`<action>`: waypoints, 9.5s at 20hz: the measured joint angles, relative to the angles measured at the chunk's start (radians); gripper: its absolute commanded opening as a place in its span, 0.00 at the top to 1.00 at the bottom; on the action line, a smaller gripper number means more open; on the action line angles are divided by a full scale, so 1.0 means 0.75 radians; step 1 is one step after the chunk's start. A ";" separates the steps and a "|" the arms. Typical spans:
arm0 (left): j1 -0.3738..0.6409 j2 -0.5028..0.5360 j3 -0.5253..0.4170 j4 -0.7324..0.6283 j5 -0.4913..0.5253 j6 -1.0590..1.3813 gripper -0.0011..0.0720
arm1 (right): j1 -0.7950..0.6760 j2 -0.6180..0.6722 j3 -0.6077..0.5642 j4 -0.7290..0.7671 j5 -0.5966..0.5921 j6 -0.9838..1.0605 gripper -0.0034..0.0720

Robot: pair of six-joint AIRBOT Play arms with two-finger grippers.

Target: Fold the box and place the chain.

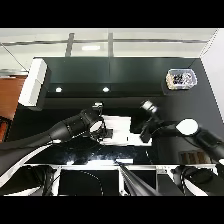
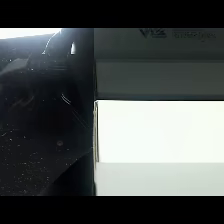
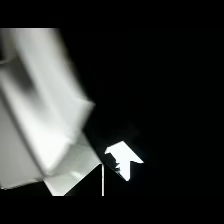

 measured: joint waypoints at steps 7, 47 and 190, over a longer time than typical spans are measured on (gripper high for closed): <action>0.000 0.000 0.000 0.002 -0.002 0.002 0.95 | -0.670 -0.014 -0.020 -0.250 0.371 0.641 0.94; 0.004 0.001 0.001 0.010 0.005 -0.002 0.95 | 0.582 -0.453 0.444 -0.711 0.163 1.932 0.54; 0.004 -0.002 0.001 0.009 0.003 0.001 0.95 | 0.416 -0.087 0.930 -0.307 0.616 1.040 0.94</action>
